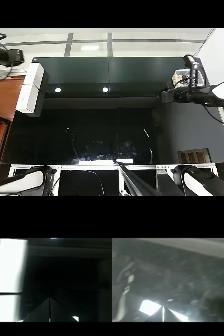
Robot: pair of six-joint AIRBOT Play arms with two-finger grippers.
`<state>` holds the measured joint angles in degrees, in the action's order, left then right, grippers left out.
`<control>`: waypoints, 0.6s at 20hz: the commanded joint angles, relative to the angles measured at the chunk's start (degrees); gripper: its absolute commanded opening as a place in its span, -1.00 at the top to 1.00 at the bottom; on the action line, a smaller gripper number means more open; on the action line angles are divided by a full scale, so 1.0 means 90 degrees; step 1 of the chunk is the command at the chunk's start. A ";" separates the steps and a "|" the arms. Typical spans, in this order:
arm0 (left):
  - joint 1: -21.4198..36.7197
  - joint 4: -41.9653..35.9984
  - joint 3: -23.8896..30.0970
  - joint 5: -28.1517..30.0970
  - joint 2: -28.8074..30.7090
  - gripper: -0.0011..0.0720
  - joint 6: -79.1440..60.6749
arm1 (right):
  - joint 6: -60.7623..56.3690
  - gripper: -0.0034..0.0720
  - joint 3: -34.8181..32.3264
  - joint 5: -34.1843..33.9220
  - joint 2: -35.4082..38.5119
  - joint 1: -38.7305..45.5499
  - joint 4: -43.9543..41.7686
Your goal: Fold the box and place the chain.
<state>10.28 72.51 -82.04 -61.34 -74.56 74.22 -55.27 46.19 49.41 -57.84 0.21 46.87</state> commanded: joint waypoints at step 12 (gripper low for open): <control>-0.1795 -0.0850 0.5450 0.3344 0.3065 0.89 -0.1197 | 0.0095 0.87 -0.1180 -0.2040 0.0002 -0.0342 0.0585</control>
<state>-5.41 65.14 -35.29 -32.42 -48.34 63.88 -54.43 35.86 31.27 -57.84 -2.81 51.99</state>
